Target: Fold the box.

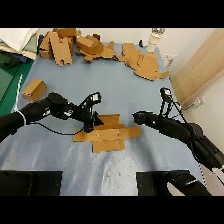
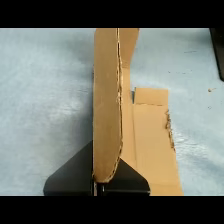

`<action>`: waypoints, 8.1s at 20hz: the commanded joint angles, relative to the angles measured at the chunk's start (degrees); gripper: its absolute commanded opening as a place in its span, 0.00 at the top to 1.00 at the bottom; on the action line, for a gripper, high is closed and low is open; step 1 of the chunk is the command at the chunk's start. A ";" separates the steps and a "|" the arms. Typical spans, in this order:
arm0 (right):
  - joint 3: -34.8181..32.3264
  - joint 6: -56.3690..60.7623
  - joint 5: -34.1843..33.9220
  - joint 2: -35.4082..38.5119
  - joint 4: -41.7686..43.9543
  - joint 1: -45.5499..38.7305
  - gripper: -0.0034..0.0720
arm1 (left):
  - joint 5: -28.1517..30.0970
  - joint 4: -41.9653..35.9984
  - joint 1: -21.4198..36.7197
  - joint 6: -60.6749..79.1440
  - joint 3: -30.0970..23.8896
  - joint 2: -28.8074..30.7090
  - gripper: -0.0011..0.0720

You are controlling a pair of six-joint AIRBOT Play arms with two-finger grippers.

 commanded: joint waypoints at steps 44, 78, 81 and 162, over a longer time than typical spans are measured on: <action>1.11 30.86 -25.97 -6.67 -48.89 55.19 0.43 | 1.64 2.05 -1.03 -1.42 -1.66 -1.11 0.97; 3.69 30.67 -19.67 -18.32 -58.77 55.17 0.34 | 1.62 2.03 -1.07 -1.84 -1.66 -1.11 0.97; 3.61 30.67 -21.94 -18.32 -59.28 54.77 0.34 | 1.62 2.03 -1.07 -1.84 -1.66 -1.11 0.97; 2.91 -71.32 -8.13 -11.50 0.20 13.86 0.14 | 1.62 1.62 -1.07 -1.84 -1.66 -1.11 0.97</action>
